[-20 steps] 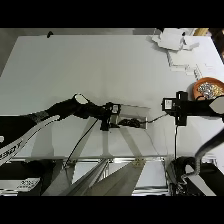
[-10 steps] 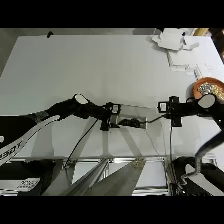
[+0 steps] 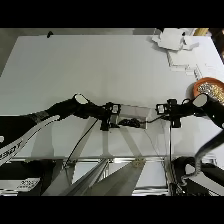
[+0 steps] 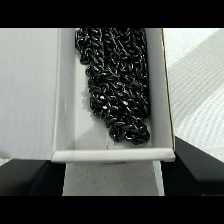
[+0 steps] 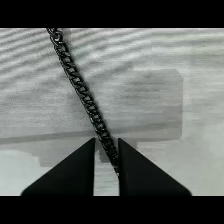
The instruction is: Fold the box and place the chain.
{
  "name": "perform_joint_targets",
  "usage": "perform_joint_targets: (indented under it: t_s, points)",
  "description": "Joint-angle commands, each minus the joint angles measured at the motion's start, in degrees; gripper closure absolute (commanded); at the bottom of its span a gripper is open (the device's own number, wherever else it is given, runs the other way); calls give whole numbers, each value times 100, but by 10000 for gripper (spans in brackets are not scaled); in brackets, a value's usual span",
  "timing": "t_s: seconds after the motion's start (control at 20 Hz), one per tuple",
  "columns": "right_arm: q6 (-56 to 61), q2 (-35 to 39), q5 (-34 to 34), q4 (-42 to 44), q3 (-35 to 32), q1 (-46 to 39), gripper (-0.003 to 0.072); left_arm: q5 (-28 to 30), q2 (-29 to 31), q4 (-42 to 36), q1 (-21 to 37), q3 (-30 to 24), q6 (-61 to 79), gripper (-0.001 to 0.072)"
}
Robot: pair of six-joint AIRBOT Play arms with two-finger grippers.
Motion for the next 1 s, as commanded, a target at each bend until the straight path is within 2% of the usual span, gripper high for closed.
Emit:
perform_joint_targets:
  t_s: [0.0,0.15,0.3,0.4,0.5,0.6,0.7,0.95]
  points:
    - [4,-37,-7,-37,-9,2,669,0,0,0,2,0,2,277]
    - [46,498,382,-70,-9,9,668,0,0,0,2,0,2,277]
    - [380,1517,887,109,-9,9,668,2,0,2,4,0,2,277]
    - [669,2208,1322,634,-9,9,668,2,0,0,2,0,2,277]
    - [802,2688,1744,1705,-11,9,668,0,0,0,2,0,2,277]
    - [817,2896,2020,2983,-11,7,667,2,0,0,4,0,2,277]
    - [824,2879,2282,3917,-11,9,667,0,0,0,2,0,2,277]
    - [1491,2879,2240,4378,-11,9,667,0,0,0,2,0,2,277]
